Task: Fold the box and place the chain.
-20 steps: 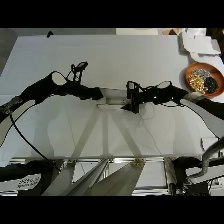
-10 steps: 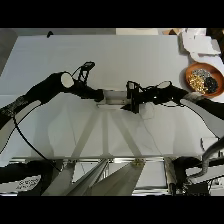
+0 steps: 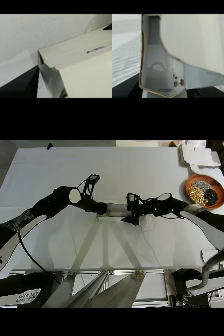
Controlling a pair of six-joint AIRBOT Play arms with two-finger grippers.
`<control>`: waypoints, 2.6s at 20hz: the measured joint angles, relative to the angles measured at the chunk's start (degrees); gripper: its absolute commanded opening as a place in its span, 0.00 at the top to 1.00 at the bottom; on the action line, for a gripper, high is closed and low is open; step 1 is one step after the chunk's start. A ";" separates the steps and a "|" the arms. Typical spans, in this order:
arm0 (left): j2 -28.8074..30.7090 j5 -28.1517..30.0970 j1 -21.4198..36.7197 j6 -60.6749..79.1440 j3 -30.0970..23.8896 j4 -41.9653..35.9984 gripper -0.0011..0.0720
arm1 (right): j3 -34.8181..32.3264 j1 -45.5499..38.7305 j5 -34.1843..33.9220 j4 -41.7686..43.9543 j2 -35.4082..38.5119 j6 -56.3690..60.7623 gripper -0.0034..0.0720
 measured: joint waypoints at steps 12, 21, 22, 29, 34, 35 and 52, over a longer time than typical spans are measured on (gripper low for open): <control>-1.11 2.36 -1.84 -9.20 0.04 8.63 0.61 | 0.00 0.00 -0.22 0.13 0.00 0.02 0.47; -2.08 3.06 -3.45 -13.92 0.07 12.46 0.62 | 0.00 0.00 0.02 -0.02 0.00 -0.04 0.47; -2.12 2.95 -3.69 -15.06 0.07 13.29 0.64 | 0.00 0.00 0.02 -0.02 0.00 -0.04 0.47; -2.47 2.82 -5.01 -20.04 0.07 17.20 0.80 | 0.00 0.00 0.02 -0.02 0.00 0.00 0.47; -2.86 3.58 -5.46 -22.14 0.04 17.46 0.39 | 0.00 0.00 -0.02 0.00 0.00 -0.02 0.47; -2.91 3.76 -5.46 -22.23 0.04 17.77 0.39 | 0.00 0.00 -0.02 0.00 0.00 -0.02 0.47; -5.03 -0.57 -7.39 -28.37 0.37 22.32 0.98 | -0.02 0.04 0.33 0.17 0.00 0.17 0.47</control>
